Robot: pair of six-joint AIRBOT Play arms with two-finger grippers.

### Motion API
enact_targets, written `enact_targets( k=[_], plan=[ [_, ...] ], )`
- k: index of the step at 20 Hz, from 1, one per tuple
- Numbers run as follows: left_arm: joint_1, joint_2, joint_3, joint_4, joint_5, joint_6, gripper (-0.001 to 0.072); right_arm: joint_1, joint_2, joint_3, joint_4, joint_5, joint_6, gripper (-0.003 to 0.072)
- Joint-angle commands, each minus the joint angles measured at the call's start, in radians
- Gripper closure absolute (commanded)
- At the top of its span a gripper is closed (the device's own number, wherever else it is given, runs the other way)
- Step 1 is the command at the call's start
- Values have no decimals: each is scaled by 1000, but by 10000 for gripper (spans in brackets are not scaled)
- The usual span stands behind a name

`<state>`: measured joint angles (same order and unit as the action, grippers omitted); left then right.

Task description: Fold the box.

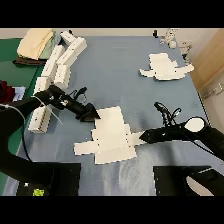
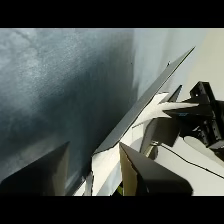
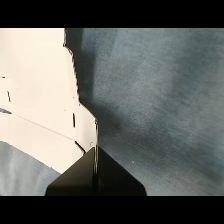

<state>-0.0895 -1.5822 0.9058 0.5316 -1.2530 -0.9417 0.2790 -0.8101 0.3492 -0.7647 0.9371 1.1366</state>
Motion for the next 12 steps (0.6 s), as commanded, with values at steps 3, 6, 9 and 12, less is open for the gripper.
enact_targets(
  k=[3,6,9,12],
  plan=[
    [-91,-72,69,-15,-129,132,236,14,5,-2,-14,-23,26,687],
    [-97,-73,86,-7,-186,174,237,14,5,-2,-18,-23,26,686],
    [-98,-77,100,-3,-205,214,493,14,5,-2,-19,-22,27,687],
    [-98,-77,104,24,-206,236,693,14,5,-2,-19,-22,26,686]
  ],
)
